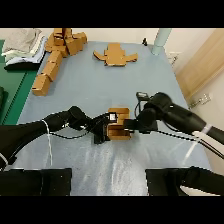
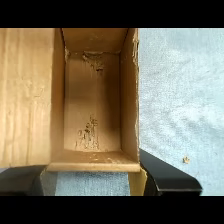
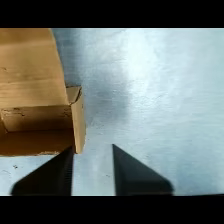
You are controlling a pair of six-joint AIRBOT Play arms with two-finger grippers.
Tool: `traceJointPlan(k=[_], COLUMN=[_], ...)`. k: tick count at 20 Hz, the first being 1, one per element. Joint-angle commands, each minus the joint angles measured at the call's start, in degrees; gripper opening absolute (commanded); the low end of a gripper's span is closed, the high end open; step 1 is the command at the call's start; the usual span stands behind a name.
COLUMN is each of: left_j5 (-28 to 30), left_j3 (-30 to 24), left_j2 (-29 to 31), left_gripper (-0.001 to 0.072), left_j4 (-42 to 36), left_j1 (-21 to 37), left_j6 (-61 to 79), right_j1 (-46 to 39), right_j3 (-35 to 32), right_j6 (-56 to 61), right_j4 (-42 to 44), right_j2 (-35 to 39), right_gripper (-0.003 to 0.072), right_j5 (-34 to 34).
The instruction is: Fold the box.
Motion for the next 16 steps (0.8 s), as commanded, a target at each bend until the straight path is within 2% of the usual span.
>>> traceJointPlan(k=[1, 2, 4, 6, 8, 10, 11, 14, 16], left_j5=[0.0, 0.0, 0.0, 0.0, 0.0, 0.0, 0.0, 0.0, 0.0], left_j3=[0.0, 0.0, 0.0, 0.0, 0.0, 0.0, 0.0, 0.0, 0.0], left_j2=[0.0, 0.0, 0.0, 0.0, 0.0, 0.0, 0.0, 0.0, 0.0], left_gripper=[0.0479, 0.0478, 0.0479, 0.0478, 0.0479, 0.0479, 0.0478, 0.0479, 0.0479], left_j4=[0.0, 0.0, 0.0, 0.0, 0.0, 0.0, 0.0, 0.0, 0.0], left_j1=[0.0, 0.0, 0.0, 0.0, 0.0, 0.0, 0.0, 0.0, 0.0], left_j6=[0.0, 0.0, 0.0, 0.0, 0.0, 0.0, 0.0, 0.0, 0.0], right_j1=[-6.1, -9.8, -19.1, -28.2, -36.2, -41.9, -43.3, -42.9, -40.9], right_j3=[0.0, 0.0, 0.0, 0.0, 0.0, 0.5, 1.2, 5.1, 7.5], right_j6=[-5.2, -8.6, -18.7, -29.5, -42.7, -55.0, -58.4, -62.8, -65.7], right_j4=[-0.4, -0.2, 3.8, 13.0, 29.5, 46.7, 52.0, 57.7, 58.3], right_j2=[5.0, 5.0, 2.8, -1.7, -8.4, -16.3, -20.0, -29.0, -31.4], right_gripper=[0.0221, 0.0219, 0.0015, 0.0002, 0.0002, 0.0002, 0.0002, 0.0002, 0.0002], right_j5=[-2.3, -2.1, -0.1, 3.0, 5.4, 4.2, 2.5, -2.5, -2.6])
